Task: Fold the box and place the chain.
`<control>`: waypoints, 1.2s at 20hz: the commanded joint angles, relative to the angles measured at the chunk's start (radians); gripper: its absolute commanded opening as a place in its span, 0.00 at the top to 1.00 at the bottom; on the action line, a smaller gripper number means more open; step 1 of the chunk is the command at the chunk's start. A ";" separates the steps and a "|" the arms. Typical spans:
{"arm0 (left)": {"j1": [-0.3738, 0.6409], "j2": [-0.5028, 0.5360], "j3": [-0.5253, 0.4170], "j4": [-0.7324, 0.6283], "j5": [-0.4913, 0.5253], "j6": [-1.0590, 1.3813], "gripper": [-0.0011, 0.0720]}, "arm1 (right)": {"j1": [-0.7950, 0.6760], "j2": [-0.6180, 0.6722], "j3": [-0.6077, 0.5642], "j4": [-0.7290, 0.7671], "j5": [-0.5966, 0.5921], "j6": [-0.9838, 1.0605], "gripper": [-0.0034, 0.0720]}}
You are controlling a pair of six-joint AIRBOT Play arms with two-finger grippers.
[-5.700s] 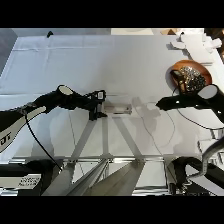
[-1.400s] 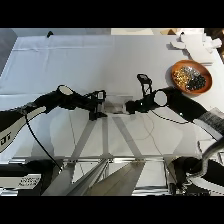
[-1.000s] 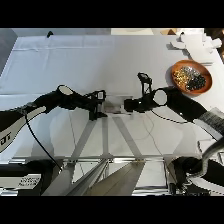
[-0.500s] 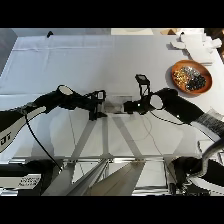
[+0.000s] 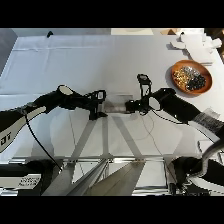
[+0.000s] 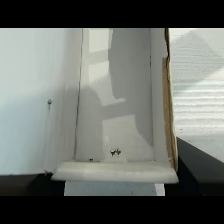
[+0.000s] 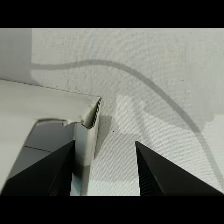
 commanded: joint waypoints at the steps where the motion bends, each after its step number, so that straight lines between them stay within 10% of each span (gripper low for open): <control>1: 0.000 0.000 0.000 0.003 -0.001 0.001 0.61 | 0.004 -0.003 0.000 0.004 -0.008 0.009 0.41; 18: 0.000 0.000 0.000 0.003 -0.001 0.001 0.61 | 0.061 -0.131 0.091 -0.113 0.033 0.188 0.44; 24: 0.000 0.000 0.000 0.003 -0.001 0.001 0.61 | 0.061 -0.132 0.119 -0.130 0.033 0.193 0.89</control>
